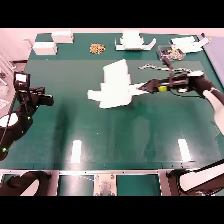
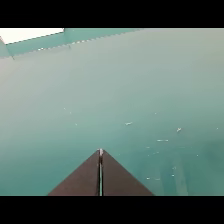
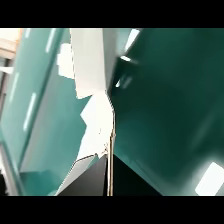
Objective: Fold the box and place the chain.
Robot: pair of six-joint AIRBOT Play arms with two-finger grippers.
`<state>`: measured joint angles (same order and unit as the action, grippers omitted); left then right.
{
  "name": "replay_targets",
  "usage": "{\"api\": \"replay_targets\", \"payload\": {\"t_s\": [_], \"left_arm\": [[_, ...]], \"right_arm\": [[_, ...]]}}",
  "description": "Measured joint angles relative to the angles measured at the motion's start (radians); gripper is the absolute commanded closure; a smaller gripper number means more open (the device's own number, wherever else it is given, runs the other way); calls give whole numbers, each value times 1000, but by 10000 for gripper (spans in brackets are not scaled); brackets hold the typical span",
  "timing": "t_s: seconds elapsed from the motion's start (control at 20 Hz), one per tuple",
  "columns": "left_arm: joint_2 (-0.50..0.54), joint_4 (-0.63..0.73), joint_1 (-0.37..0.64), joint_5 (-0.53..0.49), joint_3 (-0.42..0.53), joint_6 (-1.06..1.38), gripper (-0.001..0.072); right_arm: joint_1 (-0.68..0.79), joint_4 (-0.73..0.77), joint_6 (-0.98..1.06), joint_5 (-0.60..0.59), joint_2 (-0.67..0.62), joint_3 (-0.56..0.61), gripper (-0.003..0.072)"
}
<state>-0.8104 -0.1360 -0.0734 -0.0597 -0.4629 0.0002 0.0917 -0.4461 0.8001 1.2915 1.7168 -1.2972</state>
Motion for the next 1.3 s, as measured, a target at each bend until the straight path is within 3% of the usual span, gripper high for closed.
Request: {"api": "replay_targets", "payload": {"t_s": [0.2, 0.4, 1.3], "left_arm": [[0, 0, 0, 0, 0, 0, 690], [0, 0, 0, 0, 0, 0, 690], [0, 0, 0, 0, 0, 0, 690]], "right_arm": [[-85, -26, 19, -151, 43, 5, 685], [-111, -39, 29, -220, 69, 8, 685], [-122, -178, 36, -253, 79, -9, 684]]}}
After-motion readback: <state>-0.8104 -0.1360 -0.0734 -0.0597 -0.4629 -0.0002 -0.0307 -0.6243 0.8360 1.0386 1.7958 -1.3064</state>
